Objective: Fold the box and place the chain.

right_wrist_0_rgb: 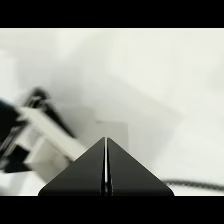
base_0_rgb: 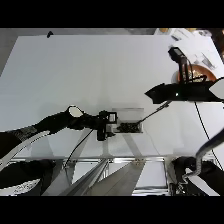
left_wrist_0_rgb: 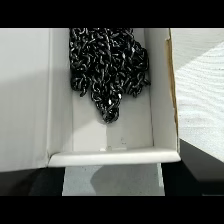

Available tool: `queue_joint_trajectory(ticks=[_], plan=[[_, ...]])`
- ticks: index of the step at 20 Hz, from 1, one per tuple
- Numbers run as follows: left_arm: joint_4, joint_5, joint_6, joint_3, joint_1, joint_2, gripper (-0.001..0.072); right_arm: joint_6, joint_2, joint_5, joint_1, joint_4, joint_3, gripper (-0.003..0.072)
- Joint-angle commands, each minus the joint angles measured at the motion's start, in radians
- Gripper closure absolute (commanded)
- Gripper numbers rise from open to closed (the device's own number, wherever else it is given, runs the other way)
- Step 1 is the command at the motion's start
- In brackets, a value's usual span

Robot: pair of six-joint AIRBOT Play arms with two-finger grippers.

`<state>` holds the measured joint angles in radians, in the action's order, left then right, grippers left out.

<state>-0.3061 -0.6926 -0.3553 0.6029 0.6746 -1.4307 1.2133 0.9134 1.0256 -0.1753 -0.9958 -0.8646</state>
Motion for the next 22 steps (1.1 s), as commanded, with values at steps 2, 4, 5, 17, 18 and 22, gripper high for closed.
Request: queue_joint_trajectory(ticks=[2, 4, 5, 17, 18, 22], plan=[[0.0, 0.0, 0.0, 0.0, 0.0, 0.0, 0.0574, 0.287, 0.081, 0.006, 0.071, -0.402, 0.014, 0.0666], [0.0, 0.0, 0.0, 0.0, 0.0, 0.0, 0.0574, 0.286, 0.127, -0.01, 0.07, -0.403, 0.051, 0.0556], [0.0, 0.0, 0.0, 0.0, 0.0, 0.0, 0.0574, 0.286, 0.149, -0.018, 0.068, -0.403, 0.068, 0.0461], [0.0, 0.0, 0.0, 0.0, 0.0, 0.0, 0.0574, 0.324, 0.203, -0.177, -0.015, -0.425, 0.204, 0.0401], [0.0, 0.0, 0.0, 0.0, 0.0, 0.0, 0.0574, 0.328, 0.209, -0.178, -0.035, -0.443, 0.204, 0.0401], [0.0, 0.0, 0.0, 0.0, 0.0, 0.0, 0.0574, 0.37, 0.264, -0.176, -0.054, -0.481, 0.204, 0.0401]])
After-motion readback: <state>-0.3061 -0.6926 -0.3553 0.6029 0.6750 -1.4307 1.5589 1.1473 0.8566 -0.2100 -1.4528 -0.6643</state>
